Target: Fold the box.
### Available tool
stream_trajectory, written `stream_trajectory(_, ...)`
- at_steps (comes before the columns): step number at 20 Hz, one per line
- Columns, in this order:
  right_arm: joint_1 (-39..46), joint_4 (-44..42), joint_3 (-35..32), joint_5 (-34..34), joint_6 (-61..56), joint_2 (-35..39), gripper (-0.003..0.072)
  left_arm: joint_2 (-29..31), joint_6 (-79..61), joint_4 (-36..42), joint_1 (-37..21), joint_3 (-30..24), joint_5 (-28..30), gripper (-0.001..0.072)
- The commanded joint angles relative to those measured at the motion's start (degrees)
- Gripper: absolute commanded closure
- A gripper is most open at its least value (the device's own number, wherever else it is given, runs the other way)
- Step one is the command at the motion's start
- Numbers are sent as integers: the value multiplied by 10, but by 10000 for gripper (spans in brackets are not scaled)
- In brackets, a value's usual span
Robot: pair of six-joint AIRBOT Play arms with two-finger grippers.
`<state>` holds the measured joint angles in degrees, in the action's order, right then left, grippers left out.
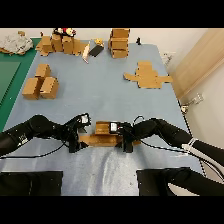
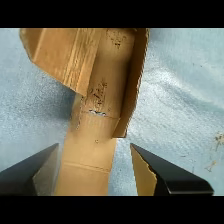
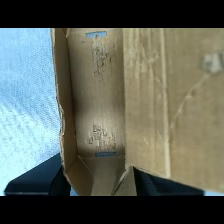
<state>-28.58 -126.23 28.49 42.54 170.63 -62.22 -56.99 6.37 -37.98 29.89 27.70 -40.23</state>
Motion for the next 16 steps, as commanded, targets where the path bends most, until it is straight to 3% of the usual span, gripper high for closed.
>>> stream_trajectory(1,-1,0,0,0,0,0,227,-22,-41,24,9,1,12,16)
stream_trajectory(14,-1,0,0,0,0,0,228,-59,-75,38,29,15,21,17)
stream_trajectory(15,-1,0,0,0,0,0,228,-59,-75,38,34,15,20,44)
stream_trajectory(16,-1,0,0,0,0,0,227,-59,-75,38,38,15,22,223)
